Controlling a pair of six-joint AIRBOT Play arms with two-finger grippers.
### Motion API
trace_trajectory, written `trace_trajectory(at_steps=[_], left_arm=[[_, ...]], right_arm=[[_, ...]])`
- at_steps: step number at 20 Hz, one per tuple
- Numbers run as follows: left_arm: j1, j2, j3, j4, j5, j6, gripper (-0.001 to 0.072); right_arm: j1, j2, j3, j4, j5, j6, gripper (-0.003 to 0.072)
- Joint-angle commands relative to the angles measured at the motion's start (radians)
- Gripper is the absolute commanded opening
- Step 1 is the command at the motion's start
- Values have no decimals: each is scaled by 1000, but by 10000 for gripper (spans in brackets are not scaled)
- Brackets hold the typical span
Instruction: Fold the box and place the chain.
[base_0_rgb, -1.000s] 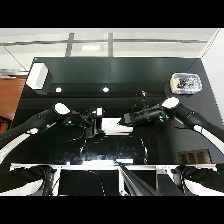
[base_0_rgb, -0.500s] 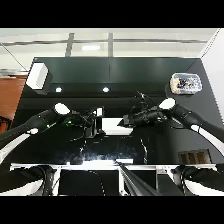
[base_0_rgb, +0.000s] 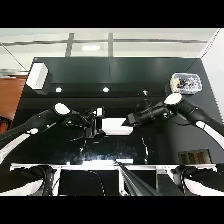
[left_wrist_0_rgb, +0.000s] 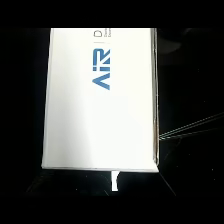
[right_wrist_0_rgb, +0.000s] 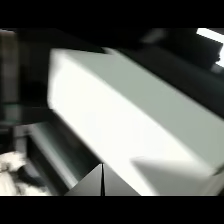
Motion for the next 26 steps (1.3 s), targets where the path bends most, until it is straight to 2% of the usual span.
trace_trajectory(at_steps=[1, 7, 11, 16, 19, 20, 22, 24, 26], left_arm=[[0, -1, 1, 1, 3, 2, 503], [0, -1, 1, 0, 3, 2, 503], [0, -1, 1, 0, 3, 2, 503], [0, 0, 1, -1, 3, 2, 503], [0, 2, 1, 0, -2, 2, 503], [0, 7, 1, 1, 0, 2, 517], [2, 37, 1, 31, 10, 2, 720], [4, 87, 3, 113, -6, -18, 720], [4, 156, 4, 218, -22, -178, 720]], right_arm=[[-69, 32, 17, -2, 138, -35, 8], [-56, 29, 15, -163, 40, 13, 8], [-56, 22, 14, -269, 21, 82, 8], [-56, 8, 16, -278, 14, 92, 8], [-62, 23, 51, -243, 97, 83, 7], [-69, 45, 82, -235, 137, 83, 7], [-103, 118, 138, -245, 177, 83, 7], [-169, 208, 163, -274, 183, 84, 7], [-256, 283, 163, -338, 196, 103, 8]])
